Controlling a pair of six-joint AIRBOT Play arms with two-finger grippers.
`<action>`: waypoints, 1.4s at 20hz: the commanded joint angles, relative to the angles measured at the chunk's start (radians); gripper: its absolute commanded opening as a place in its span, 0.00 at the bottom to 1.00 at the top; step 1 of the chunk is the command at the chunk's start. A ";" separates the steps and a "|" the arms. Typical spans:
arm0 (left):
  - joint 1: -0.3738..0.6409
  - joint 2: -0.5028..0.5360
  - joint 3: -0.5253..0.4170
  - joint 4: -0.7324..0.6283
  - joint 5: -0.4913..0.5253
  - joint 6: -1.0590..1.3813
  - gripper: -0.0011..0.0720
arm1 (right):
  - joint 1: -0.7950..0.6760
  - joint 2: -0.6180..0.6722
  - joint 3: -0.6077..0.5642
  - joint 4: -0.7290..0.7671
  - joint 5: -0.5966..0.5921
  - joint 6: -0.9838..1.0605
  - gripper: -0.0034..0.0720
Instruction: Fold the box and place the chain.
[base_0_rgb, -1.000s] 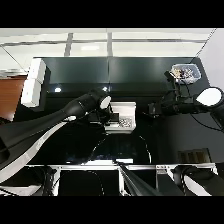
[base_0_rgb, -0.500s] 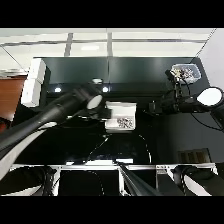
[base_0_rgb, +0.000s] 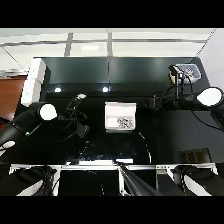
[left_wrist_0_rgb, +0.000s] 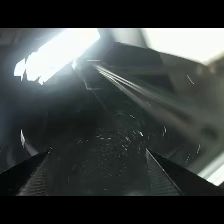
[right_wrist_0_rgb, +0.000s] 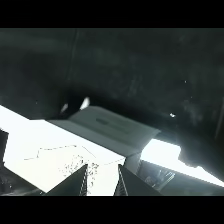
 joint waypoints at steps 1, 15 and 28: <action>-0.004 0.002 -0.060 -0.162 0.086 0.723 0.99 | 0.000 0.000 0.000 -0.017 -0.029 0.000 0.34; 0.080 -0.336 0.105 -0.545 0.131 1.413 0.99 | 0.000 0.000 0.000 -0.009 -0.032 0.002 0.34; 0.034 -0.364 0.114 -0.555 0.130 1.397 0.99 | 0.002 0.000 0.000 0.002 -0.037 0.006 0.34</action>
